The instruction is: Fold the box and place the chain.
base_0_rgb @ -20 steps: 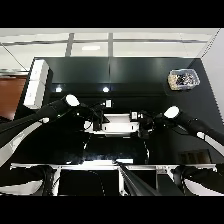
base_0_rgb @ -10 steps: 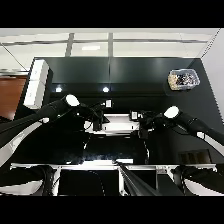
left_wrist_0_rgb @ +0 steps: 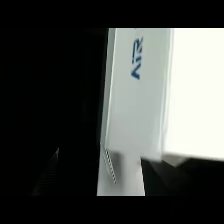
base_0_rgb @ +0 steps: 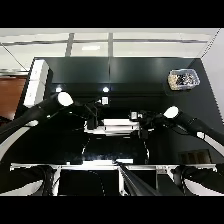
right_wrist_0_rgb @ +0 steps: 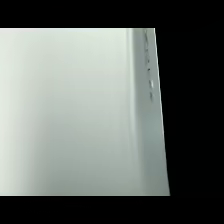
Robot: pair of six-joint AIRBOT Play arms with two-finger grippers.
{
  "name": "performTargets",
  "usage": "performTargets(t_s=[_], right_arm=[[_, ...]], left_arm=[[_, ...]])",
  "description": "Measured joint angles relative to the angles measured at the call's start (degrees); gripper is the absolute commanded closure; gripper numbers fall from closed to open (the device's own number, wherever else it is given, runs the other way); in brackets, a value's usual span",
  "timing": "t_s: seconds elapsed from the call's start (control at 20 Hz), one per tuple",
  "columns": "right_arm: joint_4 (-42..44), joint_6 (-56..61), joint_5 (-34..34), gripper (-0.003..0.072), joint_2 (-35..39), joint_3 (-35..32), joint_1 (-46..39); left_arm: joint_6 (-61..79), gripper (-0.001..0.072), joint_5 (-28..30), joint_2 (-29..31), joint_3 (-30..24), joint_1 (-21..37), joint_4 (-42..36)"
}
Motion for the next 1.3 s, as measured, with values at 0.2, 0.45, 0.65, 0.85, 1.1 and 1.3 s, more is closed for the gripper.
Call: performTargets(t_s=[0.2, 0.45, 0.65, 0.85, 1.1, 1.3], right_arm=[[0.0, 0.0, -0.2, 0.0205, 0.0, 0.0, 0.0], [0.0, 0.0, -0.3, 0.0205, 0.0, 0.0, 0.0], [0.0, 0.0, -0.4, 0.0205, 0.0, 0.0, 0.0], [0.0, 0.1, -0.4, 0.0206, 0.0, 0.0, 0.0], [0.0, 0.2, -0.4, 0.0527, 0.0, 0.0, 0.0], [0.0, 0.2, -0.3, 0.0526, 0.0, 0.0, 0.0]], left_arm=[[-16.0, 0.0683, -9.3, 7.3, 0.0, 1.6, 6.9], [-27.8, 0.0682, -15.7, 9.1, -3.5, -1.7, -2.6], [-26.3, 0.0681, -6.9, 6.1, -6.3, -5.6, -13.4], [-19.3, 0.0680, 5.0, 4.1, -7.1, -5.1, -24.6], [-15.3, 0.0680, 17.0, 2.5, -7.3, -1.2, -29.6], [-12.5, 0.0681, 18.4, -2.1, -6.2, -0.2, -30.4]])
